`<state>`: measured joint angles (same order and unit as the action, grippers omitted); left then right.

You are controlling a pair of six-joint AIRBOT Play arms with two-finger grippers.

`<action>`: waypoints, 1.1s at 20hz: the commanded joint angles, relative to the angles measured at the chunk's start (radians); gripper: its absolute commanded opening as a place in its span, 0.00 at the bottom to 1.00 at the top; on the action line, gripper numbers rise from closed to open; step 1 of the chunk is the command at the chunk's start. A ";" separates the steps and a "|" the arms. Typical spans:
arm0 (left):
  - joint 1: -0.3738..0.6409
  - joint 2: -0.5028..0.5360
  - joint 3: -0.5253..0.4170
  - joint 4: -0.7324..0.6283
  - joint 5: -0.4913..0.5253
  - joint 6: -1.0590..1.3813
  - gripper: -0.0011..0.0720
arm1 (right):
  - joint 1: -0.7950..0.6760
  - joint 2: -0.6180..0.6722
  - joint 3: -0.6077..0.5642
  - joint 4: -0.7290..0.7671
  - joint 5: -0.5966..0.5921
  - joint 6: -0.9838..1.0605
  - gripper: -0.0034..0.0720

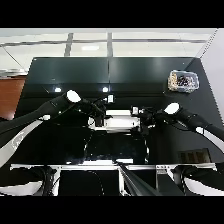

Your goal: Fold the box and place the chain.

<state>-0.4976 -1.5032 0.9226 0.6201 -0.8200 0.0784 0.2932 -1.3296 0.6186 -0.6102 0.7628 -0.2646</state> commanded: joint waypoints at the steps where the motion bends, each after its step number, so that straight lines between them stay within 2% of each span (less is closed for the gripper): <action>1: 0.000 0.000 0.001 0.000 0.000 0.001 0.06 | 0.000 0.000 0.000 0.000 0.003 -0.001 0.83; 2: 0.000 0.000 0.001 0.000 0.000 0.000 0.06 | 0.000 0.000 0.000 0.000 0.003 -0.001 0.78; 6: 0.000 0.000 0.001 0.000 0.000 0.000 0.06 | 0.000 0.000 0.000 0.000 0.003 -0.001 0.78; 7: 0.000 0.003 0.001 0.001 0.000 -0.003 0.12 | 0.000 0.000 0.000 0.000 0.003 -0.001 0.78; 9: 0.003 0.023 0.001 0.001 0.000 -0.009 0.40 | 0.000 0.000 0.000 0.000 0.003 -0.001 0.77; 10: 0.008 0.037 0.001 0.002 0.000 -0.037 0.51 | 0.000 0.000 0.000 0.000 0.003 -0.001 0.68; 11: 0.018 0.052 0.001 0.012 0.000 -0.066 0.72 | 0.000 0.000 0.000 0.000 0.003 -0.001 0.53; 12: 0.032 0.073 0.001 0.040 0.000 -0.114 1.00 | 0.000 0.000 0.000 0.000 0.003 -0.001 0.54; 15: 0.092 0.158 0.001 0.187 -0.046 -0.332 1.00 | 0.000 0.000 0.000 0.000 0.003 -0.001 0.53; 17: 0.134 0.211 0.001 0.287 -0.133 -0.520 0.99 | 0.000 0.000 0.000 0.000 0.003 -0.001 0.53; 18: 0.156 0.228 0.001 0.298 -0.222 -0.627 0.90 | 0.000 0.000 0.000 0.000 0.004 -0.001 0.50; 19: 0.171 0.232 0.001 0.294 -0.334 -0.681 0.69 | 0.000 0.000 0.000 0.000 0.004 -0.001 0.26; 20: 0.174 0.229 -0.003 0.287 -0.452 -0.713 0.31 | 0.000 0.000 0.000 0.000 0.004 -0.001 0.16; 21: 0.174 0.224 -0.016 0.253 -0.533 -0.714 0.06 | 0.000 0.000 0.000 0.000 0.004 -0.001 0.16; 22: 0.164 0.217 -0.044 0.167 -0.572 -0.715 0.05 | 0.000 -0.001 0.000 0.000 0.004 -0.001 0.16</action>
